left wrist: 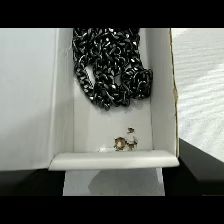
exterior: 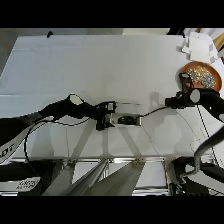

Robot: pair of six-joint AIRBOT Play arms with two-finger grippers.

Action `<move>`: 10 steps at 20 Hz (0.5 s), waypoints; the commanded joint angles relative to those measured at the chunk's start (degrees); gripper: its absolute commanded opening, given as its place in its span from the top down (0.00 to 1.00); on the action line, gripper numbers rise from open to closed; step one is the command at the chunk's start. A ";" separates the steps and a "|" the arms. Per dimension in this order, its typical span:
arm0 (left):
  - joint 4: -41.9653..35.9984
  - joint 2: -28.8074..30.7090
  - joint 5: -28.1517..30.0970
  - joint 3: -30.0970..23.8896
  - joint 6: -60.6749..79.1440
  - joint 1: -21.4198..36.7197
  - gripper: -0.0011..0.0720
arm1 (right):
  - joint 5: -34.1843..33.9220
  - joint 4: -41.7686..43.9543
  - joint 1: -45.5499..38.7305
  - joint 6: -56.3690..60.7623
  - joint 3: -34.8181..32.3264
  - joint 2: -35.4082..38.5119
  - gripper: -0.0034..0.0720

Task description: Fold the box and place the chain.

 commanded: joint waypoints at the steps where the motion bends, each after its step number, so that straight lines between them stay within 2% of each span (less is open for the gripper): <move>1: 0.00 0.00 0.02 0.04 0.02 0.00 0.51 | -0.44 -0.37 0.09 0.02 -0.17 -0.46 0.84; 2: 0.00 0.00 0.00 0.04 0.02 0.00 0.51 | -0.48 -0.37 0.09 0.04 -0.20 -0.57 0.88; 7: 0.00 0.00 0.02 0.04 0.02 0.00 0.51 | -0.31 -0.59 0.09 -1.27 -1.16 -0.42 0.94; 10: 0.00 0.00 0.02 0.04 0.02 0.00 0.51 | 0.07 -0.55 0.09 -1.42 -1.16 3.69 0.94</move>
